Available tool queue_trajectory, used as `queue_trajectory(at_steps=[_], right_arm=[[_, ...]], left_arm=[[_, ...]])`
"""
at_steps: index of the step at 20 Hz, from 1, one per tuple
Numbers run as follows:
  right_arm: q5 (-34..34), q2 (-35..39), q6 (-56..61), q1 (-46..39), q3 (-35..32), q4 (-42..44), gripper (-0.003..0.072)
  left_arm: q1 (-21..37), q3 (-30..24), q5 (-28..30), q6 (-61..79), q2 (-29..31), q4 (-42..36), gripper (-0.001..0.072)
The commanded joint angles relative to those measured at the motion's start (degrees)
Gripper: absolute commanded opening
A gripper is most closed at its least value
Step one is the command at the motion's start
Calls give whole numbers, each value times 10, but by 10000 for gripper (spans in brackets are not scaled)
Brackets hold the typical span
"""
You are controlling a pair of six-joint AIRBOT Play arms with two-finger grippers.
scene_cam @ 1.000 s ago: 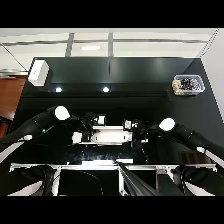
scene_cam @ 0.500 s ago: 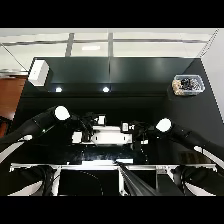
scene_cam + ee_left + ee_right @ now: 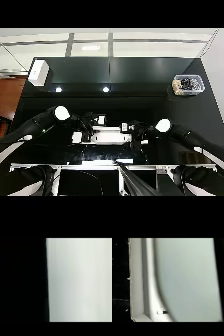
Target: Fold the box and place the chain.
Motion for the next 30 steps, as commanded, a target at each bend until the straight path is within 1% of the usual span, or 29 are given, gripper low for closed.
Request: queue_trajectory(at_steps=[1,3,6,7,8,13,14,15,16,22,23,24,25,26,27,28,29,30], right_arm=[[-2,-2,5,11,0,-16,545],[-22,-2,23,11,0,-16,546],[-25,-2,27,11,0,-16,555],[-25,-2,27,11,0,-16,660],[-25,-2,27,11,0,-16,688],[-23,-2,27,11,0,-21,687],[-16,-2,28,11,0,-30,667],[-5,-3,30,11,0,-46,575],[5,-4,36,11,0,-66,545],[-5,-5,57,11,0,-75,540],[-6,-5,59,11,0,-75,432],[-6,-5,59,11,0,-75,292],[-6,-5,59,11,0,-75,293],[-6,-5,59,11,0,-75,293],[-6,-5,59,11,0,-75,293],[-6,-5,59,11,0,-75,293],[-6,-5,59,11,0,-75,293],[-6,-5,59,11,0,-75,293]], left_arm=[[0,0,1,0,0,0,29],[0,0,1,0,0,0,30],[0,0,1,0,0,0,30],[0,0,1,0,0,0,30],[0,0,1,0,0,0,29],[0,0,1,0,0,0,29],[0,0,1,0,0,0,29],[0,0,1,0,0,0,30],[0,0,1,0,0,0,29],[0,0,0,0,0,0,30],[0,0,0,0,0,0,30],[0,0,1,0,1,1,32],[0,0,2,0,2,2,46],[0,0,1,0,5,3,190],[1,2,1,-1,11,6,384],[3,5,0,-17,18,20,457],[4,8,0,-41,28,43,475],[7,12,-5,-77,43,85,523]])
